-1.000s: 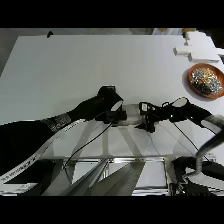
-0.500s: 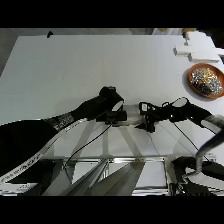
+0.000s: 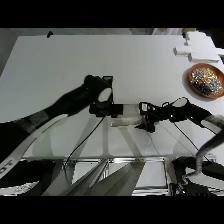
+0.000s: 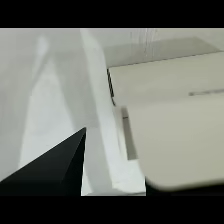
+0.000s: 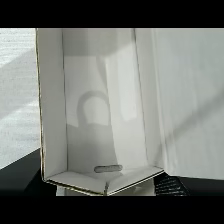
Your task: Fold the box and place the chain.
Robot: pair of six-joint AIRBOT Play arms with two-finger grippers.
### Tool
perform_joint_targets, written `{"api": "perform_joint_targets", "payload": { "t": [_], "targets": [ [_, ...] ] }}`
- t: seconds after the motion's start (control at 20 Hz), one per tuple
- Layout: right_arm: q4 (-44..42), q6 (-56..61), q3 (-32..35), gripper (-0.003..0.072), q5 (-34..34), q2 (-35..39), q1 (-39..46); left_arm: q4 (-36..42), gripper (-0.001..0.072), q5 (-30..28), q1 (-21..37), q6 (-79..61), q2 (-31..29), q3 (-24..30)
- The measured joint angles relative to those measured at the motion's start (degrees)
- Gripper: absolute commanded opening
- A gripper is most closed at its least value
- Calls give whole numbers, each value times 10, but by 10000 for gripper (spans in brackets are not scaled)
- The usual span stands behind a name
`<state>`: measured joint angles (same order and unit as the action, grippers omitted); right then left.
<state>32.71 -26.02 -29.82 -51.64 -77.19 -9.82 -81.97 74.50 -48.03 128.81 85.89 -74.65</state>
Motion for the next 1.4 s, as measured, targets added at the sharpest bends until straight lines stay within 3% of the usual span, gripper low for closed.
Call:
{"api": "perform_joint_targets", "payload": {
  "t": [0.1, 0.2, 0.3, 0.35, 0.6, 0.65, 0.7, 0.85, 1.0, 1.4],
  "targets": [
    [0, 0, 0, 337, 0, 0, 0, 10, 394, 29, 27, -75, -36, 1],
    [0, 0, 0, 337, 0, 0, 0, 14, 530, 49, 56, -150, -73, 9],
    [0, 0, 0, 337, 0, 0, 0, 26, 538, 55, 85, -231, -112, 34],
    [0, 0, 0, 337, 0, 0, 0, 31, 579, 50, 100, -282, -132, 55],
    [0, 0, 0, 337, 0, 0, 0, 117, 584, -42, 180, -668, -202, 207],
    [0, 0, 0, 337, 0, 0, 0, 149, 619, -64, 193, -769, -206, 241],
    [0, 0, 0, 337, 0, 0, 0, 183, 698, -88, 202, -865, -208, 271],
    [0, 0, 0, 337, 0, 0, 0, 290, 694, -167, 218, -1142, -195, 344],
    [0, 0, 0, 337, 0, 0, 0, 387, 694, -225, 223, -1322, -162, 377],
    [0, 0, 0, 337, 0, 0, 0, 515, 695, -277, 218, -1467, -103, 395]
  ]
}}
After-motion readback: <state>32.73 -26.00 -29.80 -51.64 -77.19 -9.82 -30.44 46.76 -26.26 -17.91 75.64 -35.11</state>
